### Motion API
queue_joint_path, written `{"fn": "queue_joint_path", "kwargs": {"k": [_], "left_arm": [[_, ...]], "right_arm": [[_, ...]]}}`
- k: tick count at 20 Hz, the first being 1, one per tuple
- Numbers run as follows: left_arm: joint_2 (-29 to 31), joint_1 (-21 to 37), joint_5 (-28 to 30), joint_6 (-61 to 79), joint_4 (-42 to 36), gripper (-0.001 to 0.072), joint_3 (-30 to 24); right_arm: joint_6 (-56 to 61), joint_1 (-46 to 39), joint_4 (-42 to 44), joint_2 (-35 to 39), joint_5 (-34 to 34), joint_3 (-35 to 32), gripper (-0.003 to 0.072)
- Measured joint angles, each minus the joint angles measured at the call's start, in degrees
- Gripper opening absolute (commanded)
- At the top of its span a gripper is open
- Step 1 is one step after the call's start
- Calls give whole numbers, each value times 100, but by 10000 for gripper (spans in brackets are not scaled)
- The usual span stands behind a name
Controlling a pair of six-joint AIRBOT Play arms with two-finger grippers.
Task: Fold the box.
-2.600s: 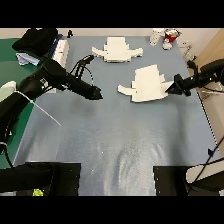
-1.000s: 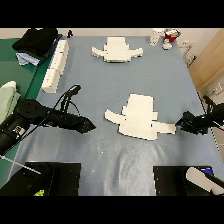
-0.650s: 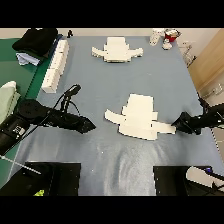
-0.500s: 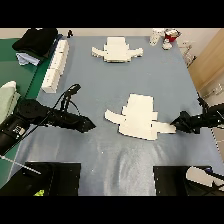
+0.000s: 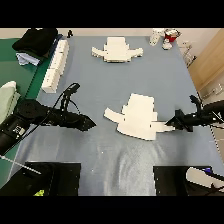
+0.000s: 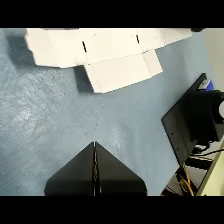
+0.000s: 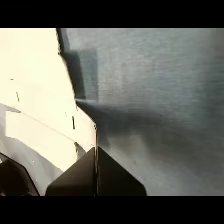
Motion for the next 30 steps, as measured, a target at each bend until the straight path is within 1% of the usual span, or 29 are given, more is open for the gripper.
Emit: {"fn": "queue_joint_path", "kwargs": {"k": [4,8,9,10,11,12,13,16,19,22,25,27,30], "left_arm": [[0,0,28,4,-15,13,0],[-105,109,87,-369,-13,15,7],[-166,184,83,-459,-11,97,7],[-238,278,63,-529,-9,412,7],[-310,372,48,-575,-11,619,13],[-396,481,44,-614,-24,616,24],[-490,586,31,-658,-57,590,48],[-804,822,31,-636,-125,590,127],[-1290,918,76,-378,-223,590,190],[-1917,953,269,81,-562,590,308],[-2695,960,267,588,-920,590,678],[-3296,960,101,855,-1060,590,1067],[-4162,960,-345,1167,-1187,590,1641]], "right_arm": [[-28,848,66,24,275,0,5],[-31,2111,208,264,584,-11,4],[-33,2398,216,380,667,-46,4],[-31,2627,216,516,763,-109,4],[-26,2793,216,658,861,-197,4],[-22,2927,216,820,953,-310,4],[-22,3042,216,1008,1064,-455,4],[-133,3220,208,1593,1421,-938,4],[-229,3287,199,2017,1641,-1270,4],[-271,3314,199,2216,1725,-1405,4],[-284,3324,195,2295,1757,-1460,4],[-286,3327,186,2319,1766,-1473,4],[-291,3329,160,2326,1775,-1484,4]]}}
